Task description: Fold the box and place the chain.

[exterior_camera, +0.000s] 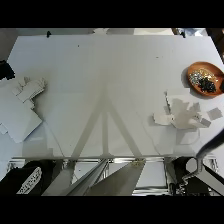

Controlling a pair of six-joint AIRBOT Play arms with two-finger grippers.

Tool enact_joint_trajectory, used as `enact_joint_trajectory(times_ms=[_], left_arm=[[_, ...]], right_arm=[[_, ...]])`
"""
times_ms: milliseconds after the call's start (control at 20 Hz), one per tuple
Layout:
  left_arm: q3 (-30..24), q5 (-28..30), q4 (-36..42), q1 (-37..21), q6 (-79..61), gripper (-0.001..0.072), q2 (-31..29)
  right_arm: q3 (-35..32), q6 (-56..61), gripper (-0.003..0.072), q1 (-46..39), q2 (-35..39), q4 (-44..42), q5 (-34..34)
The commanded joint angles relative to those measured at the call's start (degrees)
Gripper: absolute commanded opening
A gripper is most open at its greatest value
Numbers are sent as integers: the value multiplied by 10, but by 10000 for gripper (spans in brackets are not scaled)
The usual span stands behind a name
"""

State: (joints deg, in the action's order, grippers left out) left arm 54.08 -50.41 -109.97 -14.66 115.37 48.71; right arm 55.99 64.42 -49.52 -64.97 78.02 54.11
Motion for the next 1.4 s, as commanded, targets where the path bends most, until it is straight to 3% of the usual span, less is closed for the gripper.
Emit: enact_joint_trajectory(times_ms=[0, 300, 600, 850, 1350], left_arm=[[0, 0, 0, 0, 0, 700, 0], [0, 0, 0, 0, 0, 700, 0], [0, 0, 0, 0, 0, 700, 0], [0, 0, 0, 0, 0, 700, 0], [0, 0, 0, 0, 0, 700, 0]], right_arm=[[1, -37, 338, -55, -53, 13, 70], [6, -47, 339, -61, -152, 13, 57], [36, -60, 338, -61, -174, 13, 31], [73, -82, 338, -61, -174, 14, 69], [73, -112, 338, -61, -228, 33, 176]])
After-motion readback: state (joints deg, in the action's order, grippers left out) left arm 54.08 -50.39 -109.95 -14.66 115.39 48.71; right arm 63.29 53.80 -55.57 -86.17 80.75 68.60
